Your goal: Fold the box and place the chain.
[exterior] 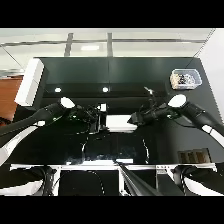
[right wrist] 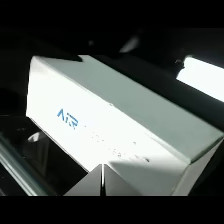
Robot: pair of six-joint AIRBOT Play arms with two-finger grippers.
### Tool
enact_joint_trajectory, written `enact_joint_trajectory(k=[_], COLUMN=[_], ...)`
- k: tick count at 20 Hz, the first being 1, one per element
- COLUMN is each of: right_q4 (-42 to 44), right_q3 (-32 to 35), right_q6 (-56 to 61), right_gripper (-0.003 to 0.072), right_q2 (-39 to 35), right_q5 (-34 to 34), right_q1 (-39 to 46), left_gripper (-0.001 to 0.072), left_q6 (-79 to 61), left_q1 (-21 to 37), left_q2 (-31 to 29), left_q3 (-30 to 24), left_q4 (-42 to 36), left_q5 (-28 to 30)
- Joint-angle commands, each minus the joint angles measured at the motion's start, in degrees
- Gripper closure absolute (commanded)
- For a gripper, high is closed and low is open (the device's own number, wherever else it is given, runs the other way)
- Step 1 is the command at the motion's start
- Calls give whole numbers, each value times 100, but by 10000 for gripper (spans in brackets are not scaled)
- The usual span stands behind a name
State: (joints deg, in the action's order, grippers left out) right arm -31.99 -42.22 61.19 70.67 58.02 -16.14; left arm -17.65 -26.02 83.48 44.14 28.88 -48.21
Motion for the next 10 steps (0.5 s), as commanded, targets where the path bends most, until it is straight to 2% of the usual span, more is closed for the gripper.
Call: enact_joint_trajectory(k=[1, 4, 7, 10], right_q4=[-382, -1965, -3331, -3517], right_q3=[-490, -737, -734, -734], right_q6=[-378, -87, 610, 723], right_gripper=[675, 675, 675, 675], right_q2=[-599, -1235, -1432, -1429], right_q5=[734, 437, -20, -107], right_q1=[348, 748, 868, 863], left_gripper=[422, 422, 422, 422], left_q6=[0, 0, 0, 2], left_q1=[4, 2, 4, -4], left_q2=[4, 4, 4, 4], left_q3=[2, 2, 2, 2], left_q4=[2, 2, 2, -2], left_q5=[-4, -4, -4, -13])
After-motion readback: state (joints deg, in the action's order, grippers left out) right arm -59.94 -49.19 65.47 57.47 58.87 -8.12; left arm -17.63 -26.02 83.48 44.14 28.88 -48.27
